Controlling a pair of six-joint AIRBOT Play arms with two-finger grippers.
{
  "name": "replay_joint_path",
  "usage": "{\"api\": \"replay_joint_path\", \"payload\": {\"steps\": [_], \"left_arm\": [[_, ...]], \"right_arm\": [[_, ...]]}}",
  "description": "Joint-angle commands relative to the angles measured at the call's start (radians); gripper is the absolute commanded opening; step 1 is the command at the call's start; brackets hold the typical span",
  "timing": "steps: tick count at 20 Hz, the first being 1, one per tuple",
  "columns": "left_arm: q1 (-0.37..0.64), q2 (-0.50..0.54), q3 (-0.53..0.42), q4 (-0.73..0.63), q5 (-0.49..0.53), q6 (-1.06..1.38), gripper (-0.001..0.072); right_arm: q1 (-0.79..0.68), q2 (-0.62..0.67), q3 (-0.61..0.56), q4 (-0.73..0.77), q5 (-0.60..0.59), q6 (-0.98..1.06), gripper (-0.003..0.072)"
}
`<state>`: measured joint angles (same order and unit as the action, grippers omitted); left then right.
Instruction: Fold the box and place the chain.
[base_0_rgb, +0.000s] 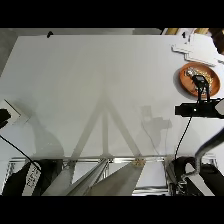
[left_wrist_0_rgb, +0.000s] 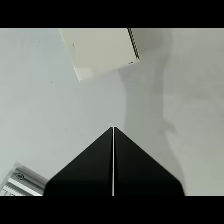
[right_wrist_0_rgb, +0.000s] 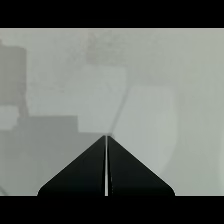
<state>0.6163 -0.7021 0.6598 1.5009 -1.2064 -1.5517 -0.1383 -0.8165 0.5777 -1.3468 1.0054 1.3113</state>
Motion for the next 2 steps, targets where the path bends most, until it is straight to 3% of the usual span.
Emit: {"api": "replay_joint_path", "payload": {"steps": [1,2], "left_arm": [[-0.001,0.003,-0.001,0.002,0.030,0.000,0.0007],[-0.001,0.003,-0.001,0.002,0.031,0.000,0.0007]], "right_arm": [[-0.001,0.001,0.000,0.000,0.000,0.000,0.0013],[-0.001,0.001,0.000,0.000,0.000,0.000,0.0013]]}}
